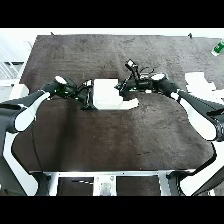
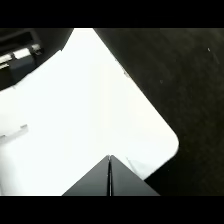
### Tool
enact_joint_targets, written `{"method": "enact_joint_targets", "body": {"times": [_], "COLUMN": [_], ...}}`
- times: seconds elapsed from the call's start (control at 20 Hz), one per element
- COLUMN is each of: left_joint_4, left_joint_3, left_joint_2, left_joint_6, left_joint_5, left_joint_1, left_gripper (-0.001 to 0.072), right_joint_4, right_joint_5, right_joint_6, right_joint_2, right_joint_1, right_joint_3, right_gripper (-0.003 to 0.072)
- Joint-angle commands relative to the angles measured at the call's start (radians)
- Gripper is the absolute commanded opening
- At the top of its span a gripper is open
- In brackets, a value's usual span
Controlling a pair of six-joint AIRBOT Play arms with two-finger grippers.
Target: Fold the box and place the chain.
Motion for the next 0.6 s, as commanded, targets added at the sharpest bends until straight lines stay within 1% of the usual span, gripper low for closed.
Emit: {"method": "enact_joint_targets", "body": {"times": [0.0, 0.2, 0.25, 0.4, 0.55], "left_joint_4": [0.0, 0.0, 0.0, 0.0, 0.0], "left_joint_3": [0.001, 0.001, 0.001, 0.001, 0.001], "left_joint_2": [0.001, 0.001, 0.001, 0.001, 0.001], "left_joint_6": [0.0, 0.0, 0.0, 0.0, 0.0], "left_joint_5": [0.0, 0.0, 0.0, 0.0, 0.0], "left_joint_1": [0.001, 0.001, 0.001, 0.001, 0.001], "left_gripper": [0.0488, 0.0488, 0.0488, 0.0488, 0.0488], "right_joint_4": [-0.01, -0.01, -0.01, -0.01, -0.037], "right_joint_5": [-0.029, -0.03, -0.031, -0.029, 0.016], "right_joint_6": [0.01, 0.005, 0.005, 0.005, -0.002], "right_joint_2": [-0.028, -0.039, -0.039, -0.03, 0.043], "right_joint_1": [0.002, 0.002, 0.002, 0.0, -0.002], "right_joint_3": [0.0, 0.0, 0.003, 0.013, 0.013], "right_gripper": [0.0012, 0.0024, 0.0094, 0.01, 0.0098]}}
